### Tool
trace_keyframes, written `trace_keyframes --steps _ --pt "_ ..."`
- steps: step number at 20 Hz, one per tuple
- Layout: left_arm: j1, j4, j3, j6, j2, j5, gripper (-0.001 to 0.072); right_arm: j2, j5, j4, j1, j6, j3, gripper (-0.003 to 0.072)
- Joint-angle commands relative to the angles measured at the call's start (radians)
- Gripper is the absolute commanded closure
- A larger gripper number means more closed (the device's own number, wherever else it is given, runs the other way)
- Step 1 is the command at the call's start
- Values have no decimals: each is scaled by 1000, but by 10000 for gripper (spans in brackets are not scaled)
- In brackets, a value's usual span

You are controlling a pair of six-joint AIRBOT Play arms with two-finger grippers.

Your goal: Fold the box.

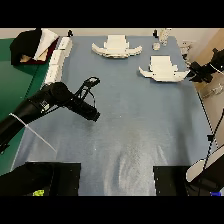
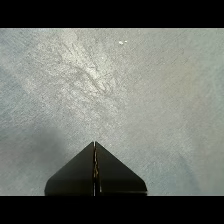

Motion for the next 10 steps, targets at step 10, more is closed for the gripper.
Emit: trace_keyframes --steps 10 --pt "0 0 0 0 0 0 696 -176 -31 294 -21 -129 124 531"
